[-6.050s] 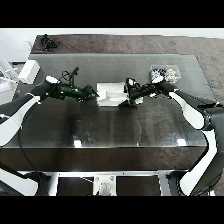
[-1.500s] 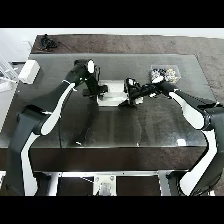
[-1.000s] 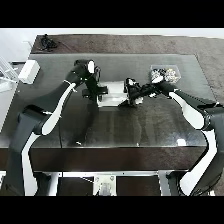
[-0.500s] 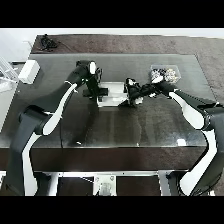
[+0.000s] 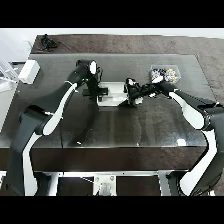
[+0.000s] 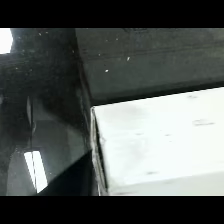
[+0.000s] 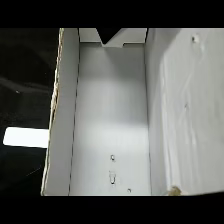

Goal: Fold the box and place the chain.

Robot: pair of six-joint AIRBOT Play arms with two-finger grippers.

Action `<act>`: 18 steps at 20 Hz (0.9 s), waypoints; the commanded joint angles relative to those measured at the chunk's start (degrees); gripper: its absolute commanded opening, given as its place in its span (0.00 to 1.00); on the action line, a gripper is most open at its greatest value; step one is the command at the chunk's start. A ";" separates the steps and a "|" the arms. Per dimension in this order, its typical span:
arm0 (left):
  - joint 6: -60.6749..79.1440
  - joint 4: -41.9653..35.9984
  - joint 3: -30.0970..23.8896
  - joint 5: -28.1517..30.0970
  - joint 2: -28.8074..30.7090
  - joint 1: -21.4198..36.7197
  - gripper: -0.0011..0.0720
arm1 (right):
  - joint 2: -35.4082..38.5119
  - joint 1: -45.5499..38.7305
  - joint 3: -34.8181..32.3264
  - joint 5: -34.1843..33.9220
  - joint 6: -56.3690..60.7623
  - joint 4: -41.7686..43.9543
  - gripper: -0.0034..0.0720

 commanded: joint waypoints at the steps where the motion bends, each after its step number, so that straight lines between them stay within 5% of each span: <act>1: -0.13 0.83 0.07 -0.24 -0.07 -0.24 0.16 | -0.02 -0.04 0.00 0.04 0.00 -0.04 0.82; 3: 0.13 0.76 0.07 -0.52 -0.09 -0.24 0.04 | -0.02 -0.02 0.00 0.04 0.00 -0.04 0.82; 7: 0.85 0.70 0.07 -0.55 -0.09 -0.24 0.04 | -0.02 -0.04 -0.02 0.04 0.00 -0.04 0.82; 8: 0.98 0.31 0.07 -0.55 -0.07 -0.24 0.08 | -0.02 -0.04 -0.02 0.04 0.00 -0.04 0.82; 9: 1.03 0.02 0.07 -0.55 -0.02 -0.24 0.24 | -0.02 -0.04 -0.02 0.04 0.00 -0.04 0.82; 13: 1.64 -0.31 0.17 -1.05 1.36 -0.17 0.28 | -0.02 -0.04 -0.02 0.04 0.02 -0.04 0.82; 14: 2.84 -0.31 0.26 -1.29 1.92 -0.17 0.42 | -0.02 -0.04 -0.02 0.04 0.00 -0.04 0.82; 15: 3.65 -0.26 0.24 -1.75 2.58 -0.17 0.67 | -0.02 -0.04 0.00 0.04 0.00 -0.04 0.82; 18: 7.04 -0.11 0.24 -2.99 5.11 -0.15 0.76 | -0.02 -0.04 -0.02 0.04 0.00 -0.04 0.82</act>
